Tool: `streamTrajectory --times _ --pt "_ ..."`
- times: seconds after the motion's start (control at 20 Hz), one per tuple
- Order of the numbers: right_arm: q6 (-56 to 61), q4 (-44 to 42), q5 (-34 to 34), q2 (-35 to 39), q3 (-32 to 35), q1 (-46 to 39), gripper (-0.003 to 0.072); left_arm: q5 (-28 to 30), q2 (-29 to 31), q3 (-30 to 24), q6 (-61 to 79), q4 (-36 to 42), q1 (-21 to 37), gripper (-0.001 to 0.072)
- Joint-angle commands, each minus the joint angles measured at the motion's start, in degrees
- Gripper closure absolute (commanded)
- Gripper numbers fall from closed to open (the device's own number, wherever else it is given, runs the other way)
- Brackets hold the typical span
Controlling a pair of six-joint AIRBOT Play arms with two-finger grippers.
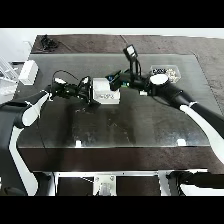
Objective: Fold the box and place the chain.
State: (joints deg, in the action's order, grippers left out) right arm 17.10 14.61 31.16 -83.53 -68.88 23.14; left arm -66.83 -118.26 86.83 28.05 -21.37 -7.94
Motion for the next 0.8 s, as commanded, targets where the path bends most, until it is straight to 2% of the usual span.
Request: streamTrajectory --times 0.0,0.05,0.2,0.3,0.55,0.75 --pt "2.2 5.4 5.9 -0.4 -6.4 -3.8 0.0678 0.0 0.0 0.0 0.0 0.0 0.0 0.0354" --pt "2.4 5.8 7.3 -1.7 -8.1 -5.4 0.0678 0.0 0.0 0.0 0.0 0.0 0.0 0.0354" --pt "3.7 6.7 20.5 -9.8 -15.3 -10.4 0.0678 0.0 0.0 0.0 0.0 0.0 0.0 0.0354" --pt "3.7 6.7 25.2 -15.9 -20.0 -12.4 0.0677 0.0 0.0 0.0 0.0 0.0 0.0 0.0354" --pt "5.2 13.3 30.8 -25.0 -27.8 -12.9 0.0678 0.0 0.0 0.0 0.0 0.0 0.0 0.0354" --pt "5.4 17.7 34.0 -26.4 -28.9 -12.5 0.0678 -0.1 0.0 0.0 0.0 0.0 0.0 0.0354"
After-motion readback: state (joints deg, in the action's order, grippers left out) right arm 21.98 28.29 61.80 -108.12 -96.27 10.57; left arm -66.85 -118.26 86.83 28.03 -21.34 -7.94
